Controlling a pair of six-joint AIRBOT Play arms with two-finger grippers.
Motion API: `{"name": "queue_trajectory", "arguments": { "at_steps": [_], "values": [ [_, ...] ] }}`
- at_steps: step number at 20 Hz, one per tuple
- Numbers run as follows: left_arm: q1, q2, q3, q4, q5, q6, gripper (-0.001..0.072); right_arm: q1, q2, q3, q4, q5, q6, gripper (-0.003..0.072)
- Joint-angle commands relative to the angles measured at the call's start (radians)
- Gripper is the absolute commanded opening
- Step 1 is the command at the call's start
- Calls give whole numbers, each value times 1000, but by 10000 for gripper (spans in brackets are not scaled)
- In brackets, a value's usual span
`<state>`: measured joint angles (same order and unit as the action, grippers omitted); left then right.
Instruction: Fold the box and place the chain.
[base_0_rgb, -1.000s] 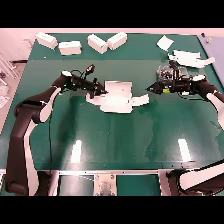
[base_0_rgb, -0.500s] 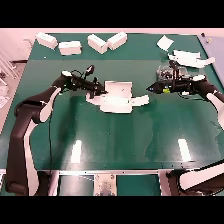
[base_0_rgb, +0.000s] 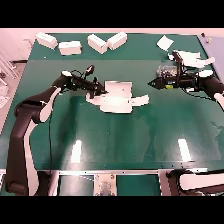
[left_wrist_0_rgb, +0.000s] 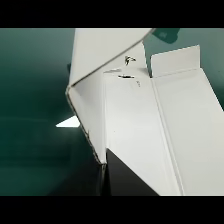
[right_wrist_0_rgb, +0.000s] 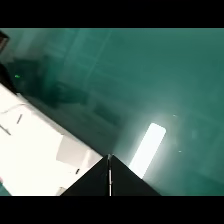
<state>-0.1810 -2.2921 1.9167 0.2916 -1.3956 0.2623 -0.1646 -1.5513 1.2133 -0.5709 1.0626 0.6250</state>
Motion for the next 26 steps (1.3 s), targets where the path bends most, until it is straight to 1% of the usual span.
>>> {"name": "queue_trajectory", "arguments": {
  "at_steps": [1, 4, 6, 8, 11, 13, 14, 15, 16, 18, 19, 20, 22, 26],
  "values": [
    [1, 1, 0, 0, 0, 0, 20, 79, 125, -71, -61, -33, -55, 6],
    [1, 1, 0, 0, 0, 0, 21, 191, 212, -168, -192, -159, -182, 6],
    [1, 1, 0, -1, 0, 0, 21, 251, 243, -223, -269, -176, -237, 6],
    [1, 1, 0, -1, 0, 0, 21, 310, 280, -274, -323, -185, -237, 4],
    [1, 1, 0, -1, 0, 0, 21, 420, 364, -372, -330, -304, -237, 4],
    [1, 1, 0, -4, 0, 0, 21, 478, 385, -421, -347, -341, -243, 9],
    [1, 1, 0, -7, 0, 0, 21, 495, 383, -438, -377, -347, -245, 161],
    [1, 1, 0, -9, 0, 0, 21, 506, 380, -457, -407, -373, -245, 424],
    [1, 1, 0, -11, 0, 0, 20, 511, 379, -475, -418, -417, -245, 525],
    [1, 1, 0, -11, 0, 0, 21, 511, 375, -502, -417, -519, -282, 531],
    [1, 1, 0, -11, 0, 0, 21, 514, 370, -507, -414, -552, -304, 532],
    [1, 1, 0, -12, 0, 0, 20, 517, 360, -507, -414, -566, -315, 532],
    [1, 1, 0, -12, 0, 0, 21, 522, 340, -507, -414, -570, -321, 576],
    [1, 1, 0, -12, 0, 0, 21, 567, 311, -508, -414, -577, -335, 576]
  ]
}}
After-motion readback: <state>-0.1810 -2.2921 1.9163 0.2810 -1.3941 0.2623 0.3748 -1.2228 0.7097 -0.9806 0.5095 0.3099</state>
